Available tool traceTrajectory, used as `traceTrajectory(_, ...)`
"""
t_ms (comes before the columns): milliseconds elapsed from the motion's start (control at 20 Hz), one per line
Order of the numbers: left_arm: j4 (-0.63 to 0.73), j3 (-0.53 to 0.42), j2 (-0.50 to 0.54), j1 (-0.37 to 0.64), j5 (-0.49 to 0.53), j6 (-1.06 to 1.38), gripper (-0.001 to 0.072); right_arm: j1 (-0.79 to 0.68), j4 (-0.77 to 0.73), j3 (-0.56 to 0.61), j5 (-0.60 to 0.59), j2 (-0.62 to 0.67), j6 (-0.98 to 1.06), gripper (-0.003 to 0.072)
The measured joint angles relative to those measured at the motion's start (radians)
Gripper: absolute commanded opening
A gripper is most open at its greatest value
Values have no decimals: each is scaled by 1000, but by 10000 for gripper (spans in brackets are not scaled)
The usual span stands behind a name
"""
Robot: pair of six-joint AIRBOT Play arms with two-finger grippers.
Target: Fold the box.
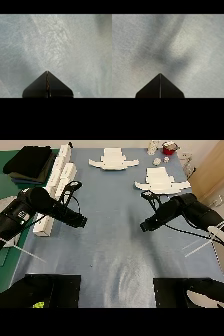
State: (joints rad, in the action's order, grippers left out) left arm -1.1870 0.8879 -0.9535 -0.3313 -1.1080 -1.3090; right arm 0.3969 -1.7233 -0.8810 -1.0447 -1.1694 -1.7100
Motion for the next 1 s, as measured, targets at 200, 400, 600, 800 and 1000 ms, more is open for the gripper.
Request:
traceTrajectory(200, 0, 0, 0, 0, 0, 0, 14, 0, -7, 0, 0, -12, 46, 309)
traceTrajectory(400, 0, 0, 0, 0, 0, 0, 14, -9, 24, -4, 8, -29, 245, 345)
traceTrajectory(600, 0, 0, 0, 0, 0, 0, 14, -132, 68, -73, -11, -38, 404, 345)
traceTrajectory(800, 0, 0, 0, 0, 0, 0, 14, -389, 69, -241, -72, -103, 412, 345)
traceTrajectory(1000, 0, 0, 0, 0, 0, 0, 14, -639, -45, -461, -106, -278, 282, 345)
